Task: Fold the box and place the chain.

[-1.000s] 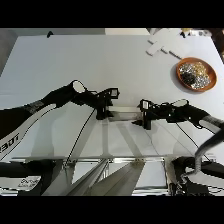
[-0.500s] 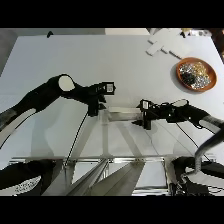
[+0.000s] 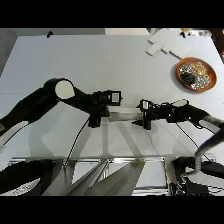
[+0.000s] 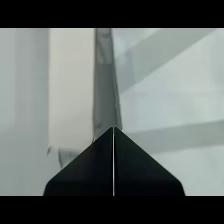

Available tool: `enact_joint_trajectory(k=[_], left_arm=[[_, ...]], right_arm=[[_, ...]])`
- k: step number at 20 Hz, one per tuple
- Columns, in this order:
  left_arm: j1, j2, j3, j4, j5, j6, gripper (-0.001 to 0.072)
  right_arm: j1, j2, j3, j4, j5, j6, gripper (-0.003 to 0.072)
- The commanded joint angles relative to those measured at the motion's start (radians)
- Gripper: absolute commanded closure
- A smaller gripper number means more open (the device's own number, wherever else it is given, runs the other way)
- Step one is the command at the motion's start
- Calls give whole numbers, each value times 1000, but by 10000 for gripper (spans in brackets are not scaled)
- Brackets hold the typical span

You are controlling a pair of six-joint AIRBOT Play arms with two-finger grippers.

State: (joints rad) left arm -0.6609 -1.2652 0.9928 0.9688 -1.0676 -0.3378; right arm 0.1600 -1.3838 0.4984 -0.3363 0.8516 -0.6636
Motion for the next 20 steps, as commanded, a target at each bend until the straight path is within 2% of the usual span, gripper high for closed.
enact_joint_trajectory(k=[1, 4, 6, 8, 11, 16, 20], left_arm=[[-60, -60, 0, -90, 146, -8, 707], [-62, -124, 0, -153, 407, -99, 707], [-62, -143, 1, -176, 616, -203, 704], [-62, -162, 0, -176, 735, -278, 706], [-62, -203, 1, -176, 737, -292, 706], [-64, -273, 0, -176, 668, -292, 706], [-55, -246, 1, -159, 653, -291, 706]], right_arm=[[0, 0, 0, 0, 0, 0, 230], [0, 0, 0, 0, 0, 0, 230], [0, 0, 0, 0, 0, 0, 230], [0, 0, 0, 0, 0, 0, 230], [0, 0, 0, 0, 0, 0, 229], [0, 0, 0, 0, 0, 0, 229], [0, 0, 0, 0, 0, 0, 229]])
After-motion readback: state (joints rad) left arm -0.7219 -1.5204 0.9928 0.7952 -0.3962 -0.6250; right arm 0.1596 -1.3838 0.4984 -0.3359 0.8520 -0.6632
